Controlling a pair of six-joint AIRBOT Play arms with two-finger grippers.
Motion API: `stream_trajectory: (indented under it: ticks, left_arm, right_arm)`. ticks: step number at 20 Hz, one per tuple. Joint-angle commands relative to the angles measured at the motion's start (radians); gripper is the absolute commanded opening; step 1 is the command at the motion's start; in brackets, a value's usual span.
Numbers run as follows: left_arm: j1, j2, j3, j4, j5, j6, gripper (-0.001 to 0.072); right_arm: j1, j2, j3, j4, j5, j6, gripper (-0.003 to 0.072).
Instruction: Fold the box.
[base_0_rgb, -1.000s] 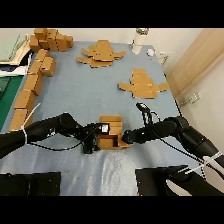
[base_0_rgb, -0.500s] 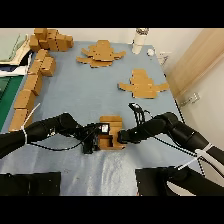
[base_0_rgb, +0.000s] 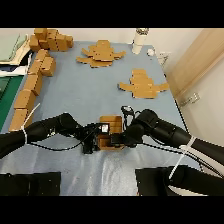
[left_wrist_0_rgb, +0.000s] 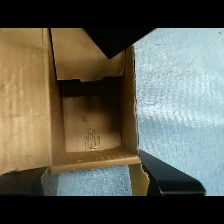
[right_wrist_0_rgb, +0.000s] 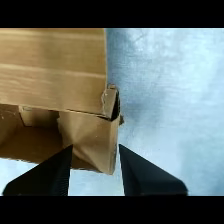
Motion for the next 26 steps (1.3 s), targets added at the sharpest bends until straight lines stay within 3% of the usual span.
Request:
stream_trajectory:
  ticks: [1, 4, 8, 9, 10, 11, 16, 21, 23, 26]
  left_arm:
    - [0.0, 0.0, 0.0, 0.0, 0.0, 0.0, 0.0291]
    - [0.0, 0.0, 0.0, 0.0, 0.0, 0.0, 0.0291]
    - [0.0, 0.0, 0.0, 0.0, 0.0, 0.0, 0.0291]
    - [0.0, 0.0, 0.0, 0.0, 0.0, 0.0, 0.0291]
    - [0.0, 0.0, 0.0, 0.0, 0.0, 0.0, 0.0291]
    - [0.0, 0.0, 0.0, 0.0, 0.0, 0.0, 0.0291]
    - [0.0, 0.0, 0.0, 0.0, 0.0, 0.0, 0.0291]
    - [0.0, 0.0, 0.0, 0.0, 0.0, 0.0, 0.0291]
    - [0.0, 0.0, 0.0, 0.0, 0.0, 0.0, 0.0291]
    - [0.0, 0.0, 0.0, 0.0, 0.0, 0.0, 0.0291]
  right_arm:
    - [0.107, -0.091, 0.102, -0.151, -0.122, 0.238, 0.0427]
    - [0.126, -0.208, 0.182, -0.167, -0.232, 0.268, 0.0427]
    - [0.126, -0.28, 0.21, -0.192, -0.257, 0.284, 0.0411]
    - [0.126, -0.282, 0.21, -0.196, -0.256, 0.286, 0.0331]
    - [0.126, -0.281, 0.21, -0.205, -0.256, 0.288, 0.0327]
    - [0.126, -0.282, 0.21, -0.213, -0.255, 0.288, 0.0231]
    - [0.126, -0.281, 0.21, -0.219, -0.232, 0.285, 0.0004]
    - [0.127, -0.28, 0.21, -0.22, -0.207, 0.263, 0.0008]
    - [0.127, -0.274, 0.21, -0.219, -0.211, 0.262, 0.0324]
    - [0.127, -0.263, 0.21, -0.219, -0.222, 0.259, 0.035]
